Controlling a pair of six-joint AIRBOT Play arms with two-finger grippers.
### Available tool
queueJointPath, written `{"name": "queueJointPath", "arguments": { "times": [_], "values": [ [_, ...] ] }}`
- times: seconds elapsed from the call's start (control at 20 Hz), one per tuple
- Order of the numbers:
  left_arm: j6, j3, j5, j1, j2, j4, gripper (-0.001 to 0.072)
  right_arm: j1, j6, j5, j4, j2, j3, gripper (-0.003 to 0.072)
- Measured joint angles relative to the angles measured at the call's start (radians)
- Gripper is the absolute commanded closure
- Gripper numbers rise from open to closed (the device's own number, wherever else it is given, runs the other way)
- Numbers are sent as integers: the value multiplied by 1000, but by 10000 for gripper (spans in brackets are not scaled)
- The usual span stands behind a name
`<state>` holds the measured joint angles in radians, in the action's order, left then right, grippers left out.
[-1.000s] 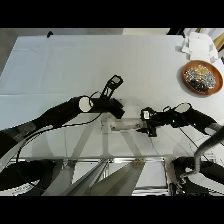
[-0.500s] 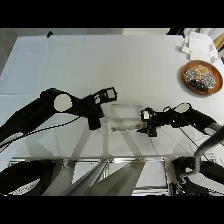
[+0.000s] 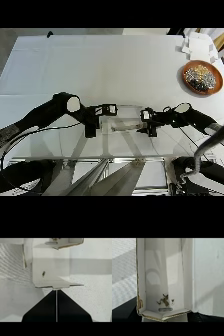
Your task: Fold the box and place the chain.
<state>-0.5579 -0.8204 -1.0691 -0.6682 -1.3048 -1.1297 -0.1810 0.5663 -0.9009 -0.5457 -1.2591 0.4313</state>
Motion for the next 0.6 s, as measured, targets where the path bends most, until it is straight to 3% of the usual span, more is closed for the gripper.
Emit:
{"name": "queueJointPath", "arguments": {
  "times": [0.1,0.25,0.35,0.4,0.6],
  "values": [
    [11,1,2,0,-13,3,560,0,0,0,0,0,0,368],
    [29,1,32,0,-21,6,551,0,0,0,0,0,0,368],
    [35,1,50,0,-24,7,602,0,0,0,0,0,0,368],
    [36,1,55,0,-23,6,686,0,0,0,0,0,0,368],
    [40,2,89,14,46,-4,685,0,0,0,0,0,0,368]
  ]
}}
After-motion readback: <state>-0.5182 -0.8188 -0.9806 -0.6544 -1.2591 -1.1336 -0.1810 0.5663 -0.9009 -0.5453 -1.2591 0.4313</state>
